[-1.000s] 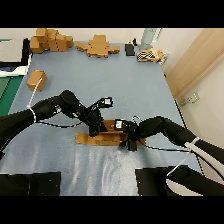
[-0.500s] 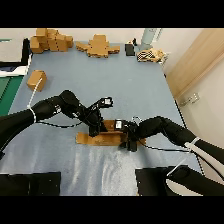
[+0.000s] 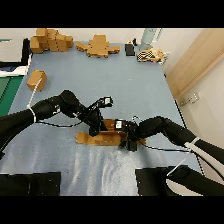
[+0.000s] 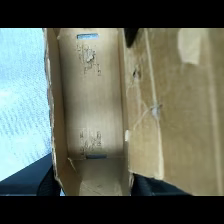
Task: Fold the box.
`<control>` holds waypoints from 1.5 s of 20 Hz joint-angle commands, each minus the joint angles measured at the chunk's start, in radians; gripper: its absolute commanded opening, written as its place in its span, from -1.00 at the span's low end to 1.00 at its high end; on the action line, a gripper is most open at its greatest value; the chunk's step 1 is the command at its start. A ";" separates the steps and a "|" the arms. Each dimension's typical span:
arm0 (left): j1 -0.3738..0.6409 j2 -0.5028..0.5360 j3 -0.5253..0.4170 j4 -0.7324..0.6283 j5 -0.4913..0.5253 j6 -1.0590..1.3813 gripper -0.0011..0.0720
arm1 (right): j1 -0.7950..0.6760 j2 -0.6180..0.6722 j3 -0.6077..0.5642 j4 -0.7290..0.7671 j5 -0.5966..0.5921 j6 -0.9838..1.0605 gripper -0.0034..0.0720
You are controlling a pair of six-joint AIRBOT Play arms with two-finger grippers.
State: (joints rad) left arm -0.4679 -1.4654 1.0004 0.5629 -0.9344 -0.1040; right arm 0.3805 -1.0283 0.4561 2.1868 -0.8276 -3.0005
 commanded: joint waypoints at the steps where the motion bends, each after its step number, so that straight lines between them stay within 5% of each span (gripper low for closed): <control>1: 0.000 0.000 0.000 -0.002 0.004 -0.001 -0.93 | 0.000 -0.001 0.000 0.000 -0.001 0.000 0.41; 14: 0.002 0.018 0.011 0.011 -0.041 -0.099 -0.92 | 0.000 -0.001 0.000 0.000 -0.001 0.000 0.41; 16: 0.002 0.019 0.022 0.008 -0.024 -0.101 0.15 | 0.000 -0.001 0.000 0.000 -0.001 0.000 0.41; 20: 0.006 0.025 0.027 0.032 -0.023 -0.130 0.19 | 0.000 -0.001 0.000 0.000 -0.001 0.000 0.41; 22: 0.023 0.054 0.038 0.154 -0.038 -0.256 0.20 | 0.000 -0.001 0.000 0.000 -0.001 0.000 0.41; 23: 0.040 0.078 0.047 0.244 -0.068 -0.360 0.24 | 0.000 -0.001 0.000 0.000 -0.001 0.000 0.41; 24: 0.060 0.105 0.052 0.317 -0.107 -0.474 0.67 | 0.000 -0.001 0.000 0.000 -0.001 0.000 0.41; 25: 0.076 0.131 0.053 0.363 -0.152 -0.592 0.86 | 0.000 -0.001 0.000 0.001 -0.002 0.000 0.41; 30: 0.089 0.169 0.053 0.403 -0.428 -0.814 0.79 | 0.002 -0.001 0.000 0.001 -0.019 0.000 0.41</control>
State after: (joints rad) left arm -0.3870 -1.3163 1.0508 0.9096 -1.2129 -0.7586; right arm 0.3813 -1.0283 0.4557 2.1876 -0.8345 -3.0009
